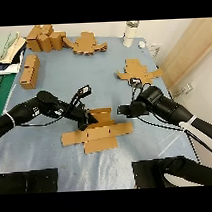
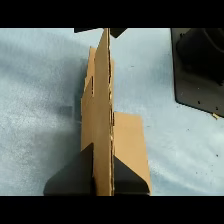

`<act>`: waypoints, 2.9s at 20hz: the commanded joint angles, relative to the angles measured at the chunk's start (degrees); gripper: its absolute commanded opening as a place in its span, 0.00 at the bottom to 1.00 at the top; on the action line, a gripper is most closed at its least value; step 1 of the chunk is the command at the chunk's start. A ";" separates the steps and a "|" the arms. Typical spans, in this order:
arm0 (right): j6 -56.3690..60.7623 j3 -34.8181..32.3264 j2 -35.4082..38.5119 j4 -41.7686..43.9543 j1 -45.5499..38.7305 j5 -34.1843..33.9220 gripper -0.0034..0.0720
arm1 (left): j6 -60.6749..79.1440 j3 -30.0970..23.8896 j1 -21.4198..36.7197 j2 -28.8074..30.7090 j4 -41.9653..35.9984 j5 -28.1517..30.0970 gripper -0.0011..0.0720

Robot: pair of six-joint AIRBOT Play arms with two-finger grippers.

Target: Fold the box.

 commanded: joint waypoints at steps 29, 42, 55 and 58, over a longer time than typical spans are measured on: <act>-0.07 0.02 -0.07 -0.15 0.02 0.46 0.04 | 12.02 -2.97 -1.79 -5.14 -6.78 -1.40 0.04; -0.09 0.02 -0.07 -0.07 0.04 0.11 0.04 | 10.97 -2.97 -4.50 -5.14 -4.22 -0.68 0.04; -4.09 -2.93 12.33 20.68 17.90 -18.14 0.04 | 8.57 -2.95 -4.55 -5.14 -4.26 -0.81 0.04; -11.10 -6.99 12.44 20.09 30.58 -8.57 0.04 | 8.57 -2.95 -4.57 -5.14 -4.26 -0.83 0.04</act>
